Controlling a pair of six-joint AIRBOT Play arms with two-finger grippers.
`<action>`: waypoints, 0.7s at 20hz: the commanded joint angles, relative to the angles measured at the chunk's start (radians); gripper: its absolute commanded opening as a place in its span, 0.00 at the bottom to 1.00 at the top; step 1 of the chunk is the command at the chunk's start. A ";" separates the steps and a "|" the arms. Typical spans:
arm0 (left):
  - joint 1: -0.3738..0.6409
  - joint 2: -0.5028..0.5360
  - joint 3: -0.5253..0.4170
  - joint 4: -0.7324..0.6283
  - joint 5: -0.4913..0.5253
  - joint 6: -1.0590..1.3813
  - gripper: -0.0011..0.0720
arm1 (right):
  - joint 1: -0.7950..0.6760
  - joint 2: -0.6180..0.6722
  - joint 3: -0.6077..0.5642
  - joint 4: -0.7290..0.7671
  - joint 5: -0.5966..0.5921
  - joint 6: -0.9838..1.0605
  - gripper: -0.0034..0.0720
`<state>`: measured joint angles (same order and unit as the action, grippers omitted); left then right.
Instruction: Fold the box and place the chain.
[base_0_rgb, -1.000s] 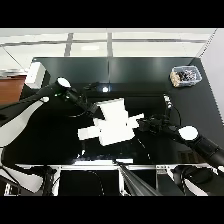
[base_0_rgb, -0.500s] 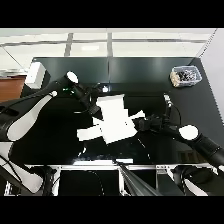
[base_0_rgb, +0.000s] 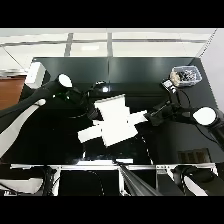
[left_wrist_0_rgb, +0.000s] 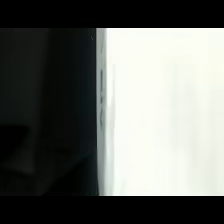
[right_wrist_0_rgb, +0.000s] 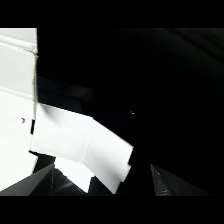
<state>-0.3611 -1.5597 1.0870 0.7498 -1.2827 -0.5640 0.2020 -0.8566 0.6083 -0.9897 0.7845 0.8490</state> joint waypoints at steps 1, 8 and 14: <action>-0.036 0.055 -0.064 0.002 0.129 0.320 0.05 | -0.013 -0.002 0.028 -0.065 0.059 -0.126 0.98; -0.113 0.031 -0.062 0.039 0.421 0.521 0.05 | 0.105 -0.002 -0.043 -0.032 0.058 -0.544 0.98; -0.119 -0.017 -0.062 0.055 0.277 0.520 0.05 | 0.224 -0.071 -0.089 -0.022 0.024 -0.608 0.98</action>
<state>-0.4728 -1.5627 1.0256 0.7944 -0.9531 -0.0620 0.3710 -0.8989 0.5388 -1.0203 0.8230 0.3130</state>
